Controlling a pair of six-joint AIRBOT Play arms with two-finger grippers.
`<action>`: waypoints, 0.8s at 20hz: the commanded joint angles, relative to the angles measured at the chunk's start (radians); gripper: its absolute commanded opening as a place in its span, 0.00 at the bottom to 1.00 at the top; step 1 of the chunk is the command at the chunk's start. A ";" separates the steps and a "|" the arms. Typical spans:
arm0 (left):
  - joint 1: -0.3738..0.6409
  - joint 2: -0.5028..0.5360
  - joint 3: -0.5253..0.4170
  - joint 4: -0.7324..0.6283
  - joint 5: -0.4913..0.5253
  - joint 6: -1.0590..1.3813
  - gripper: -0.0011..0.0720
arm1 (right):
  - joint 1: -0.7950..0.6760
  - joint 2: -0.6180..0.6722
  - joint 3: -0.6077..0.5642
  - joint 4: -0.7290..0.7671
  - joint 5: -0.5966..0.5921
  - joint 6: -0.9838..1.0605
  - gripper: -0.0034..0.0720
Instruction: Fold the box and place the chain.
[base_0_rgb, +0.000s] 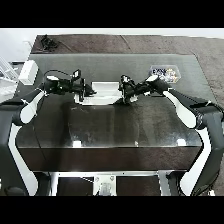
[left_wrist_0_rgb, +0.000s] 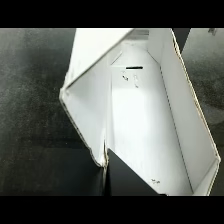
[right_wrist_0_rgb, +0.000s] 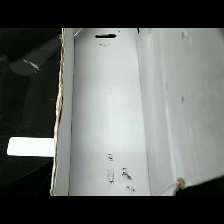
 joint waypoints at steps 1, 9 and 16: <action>-0.001 -0.001 0.000 0.000 0.000 0.000 0.04 | 0.001 -0.002 0.001 0.001 0.001 0.001 0.84; -0.001 -0.001 0.000 0.000 0.000 0.000 0.04 | 0.001 -0.007 0.001 -0.008 0.001 0.000 0.79; -0.001 -0.001 0.000 0.000 0.000 0.000 0.04 | 0.000 -0.007 0.001 -0.028 0.001 0.000 0.78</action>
